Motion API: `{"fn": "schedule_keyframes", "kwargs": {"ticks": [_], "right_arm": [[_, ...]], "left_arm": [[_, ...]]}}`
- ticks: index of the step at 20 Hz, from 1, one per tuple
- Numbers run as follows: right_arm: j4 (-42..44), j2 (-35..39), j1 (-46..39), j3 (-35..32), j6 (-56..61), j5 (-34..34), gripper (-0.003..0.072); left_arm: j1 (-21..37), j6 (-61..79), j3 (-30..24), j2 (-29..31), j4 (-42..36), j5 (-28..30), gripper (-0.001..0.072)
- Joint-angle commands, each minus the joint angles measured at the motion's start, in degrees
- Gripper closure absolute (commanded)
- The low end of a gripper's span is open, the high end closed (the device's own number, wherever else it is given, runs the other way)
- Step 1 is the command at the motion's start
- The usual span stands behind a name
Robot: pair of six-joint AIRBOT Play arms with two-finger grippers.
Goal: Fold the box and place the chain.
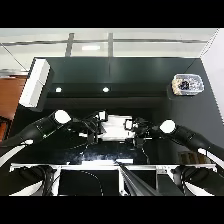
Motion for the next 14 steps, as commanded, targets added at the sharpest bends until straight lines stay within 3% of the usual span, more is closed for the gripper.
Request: {"fn": "schedule_keyframes", "kwargs": {"ticks": [1, 5, 9, 12, 14], "right_arm": [[0.02, -0.04, 0.02, -0.02, 0.07, 0.04, 0.0579], [0.02, -0.04, 0.02, -0.02, 0.07, 0.04, 0.0579], [0.02, -0.04, 0.02, -0.02, 0.07, 0.04, 0.0579], [0.02, -0.04, 0.02, -0.02, 0.07, 0.04, 0.0579], [0.02, -0.04, 0.02, -0.02, 0.07, 0.04, 0.0578]], "left_arm": [[0.85, -7.48, 1.99, 0.76, 7.17, -2.21, 0.0679], [8.52, -25.51, 3.43, 6.95, 18.88, -4.13, 0.0679], [23.71, -39.58, 3.43, 14.08, 18.97, -7.93, 0.0679], [35.01, -42.07, 3.34, 14.75, 18.84, -18.01, 0.0678], [40.22, -49.59, 2.03, 14.53, 18.69, -19.71, 0.0679]]}}
